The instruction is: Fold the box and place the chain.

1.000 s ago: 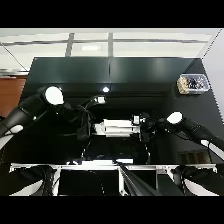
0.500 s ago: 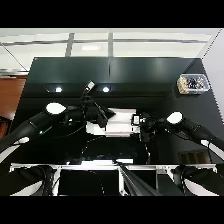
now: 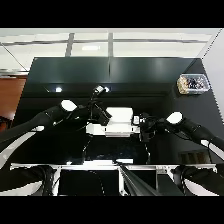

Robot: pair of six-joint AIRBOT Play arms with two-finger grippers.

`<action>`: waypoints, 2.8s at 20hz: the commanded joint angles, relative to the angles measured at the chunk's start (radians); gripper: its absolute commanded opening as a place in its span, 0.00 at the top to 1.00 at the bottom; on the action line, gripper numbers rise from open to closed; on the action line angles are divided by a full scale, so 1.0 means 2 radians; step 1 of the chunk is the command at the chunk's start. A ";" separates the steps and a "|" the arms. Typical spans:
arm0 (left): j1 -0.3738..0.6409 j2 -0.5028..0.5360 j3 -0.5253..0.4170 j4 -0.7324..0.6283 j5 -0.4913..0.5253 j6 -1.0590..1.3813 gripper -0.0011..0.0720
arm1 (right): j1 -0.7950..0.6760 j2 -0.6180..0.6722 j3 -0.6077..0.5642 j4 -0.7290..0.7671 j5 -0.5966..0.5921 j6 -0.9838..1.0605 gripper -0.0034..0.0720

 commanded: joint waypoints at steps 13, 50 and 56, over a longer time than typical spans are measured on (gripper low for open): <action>0.083 0.162 -0.019 0.157 -0.112 -0.100 0.95 | 0.000 0.000 0.000 0.001 -0.001 0.000 0.66; -0.037 0.069 -0.089 0.003 0.026 0.210 0.42 | 0.000 0.000 0.000 0.001 -0.001 0.000 0.66; -0.037 0.069 -0.089 0.003 0.018 0.210 0.49 | 0.000 0.000 0.000 0.001 -0.001 0.000 0.66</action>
